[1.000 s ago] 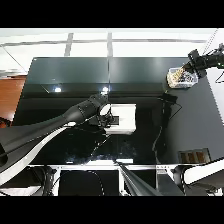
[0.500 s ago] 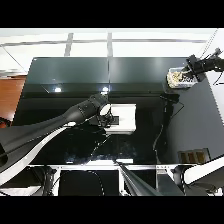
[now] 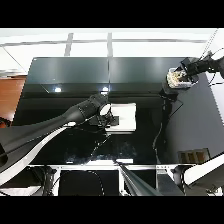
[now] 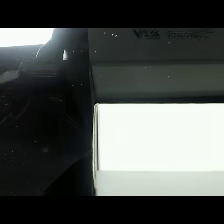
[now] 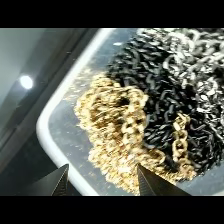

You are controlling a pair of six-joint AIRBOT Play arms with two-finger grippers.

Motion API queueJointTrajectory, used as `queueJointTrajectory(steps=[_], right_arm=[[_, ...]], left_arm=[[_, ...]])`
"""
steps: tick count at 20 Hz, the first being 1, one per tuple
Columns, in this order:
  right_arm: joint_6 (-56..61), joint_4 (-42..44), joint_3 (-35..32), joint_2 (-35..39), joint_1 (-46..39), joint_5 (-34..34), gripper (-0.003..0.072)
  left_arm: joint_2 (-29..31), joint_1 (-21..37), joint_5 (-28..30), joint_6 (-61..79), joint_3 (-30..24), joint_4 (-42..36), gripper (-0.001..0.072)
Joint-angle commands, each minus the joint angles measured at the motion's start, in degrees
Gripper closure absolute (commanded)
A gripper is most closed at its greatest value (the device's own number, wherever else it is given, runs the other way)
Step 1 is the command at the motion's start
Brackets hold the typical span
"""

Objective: Fold the box and place the chain.

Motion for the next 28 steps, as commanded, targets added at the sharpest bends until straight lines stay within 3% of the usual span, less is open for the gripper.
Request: queueJointTrajectory(steps=[1, 3, 4, 5, 6, 10, 15, 21, 28], right_arm=[[1.8, -0.3, 0.0, -2.3, 0.5, -0.4, 0.0218], [1.7, -0.3, 0.0, -3.3, 0.5, -0.4, 0.0312], [1.1, -0.3, 0.0, -3.3, 0.5, -0.5, 0.0517], [0.2, 0.2, 0.0, -3.2, 0.3, -0.5, 0.0625], [-3.0, 1.4, 0.0, -2.7, 0.2, -0.6, 0.0670], [-10.3, 2.4, 0.0, 2.6, -1.0, -0.8, 0.0671], [-19.2, 2.5, 0.0, 15.0, -1.8, 0.2, 0.0671], [-24.5, 5.3, 0.2, 28.0, -1.8, -3.8, 0.0671], [-27.7, 13.9, 7.4, 35.1, -1.8, -0.5, 0.0671]], left_arm=[[0.0, 0.0, 0.0, 0.0, 0.0, 0.0, 0.0679], [0.0, 0.0, 0.0, 0.0, 0.0, 0.0, 0.0679], [0.0, 0.0, 0.0, 0.0, 0.0, 0.0, 0.0679], [0.0, 0.0, 0.0, 0.0, 0.0, 0.0, 0.0679], [0.0, 0.0, 0.0, 0.0, 0.0, 0.0, 0.0679], [0.0, 0.0, 0.0, 0.0, 0.0, 0.0, 0.0679], [0.0, 0.0, 0.1, 0.0, 0.0, 0.0, 0.0679], [0.0, 0.0, 0.0, 0.0, 0.0, 0.0, 0.0678], [0.0, 0.0, 0.0, 0.0, 0.0, 0.0, 0.0679]])
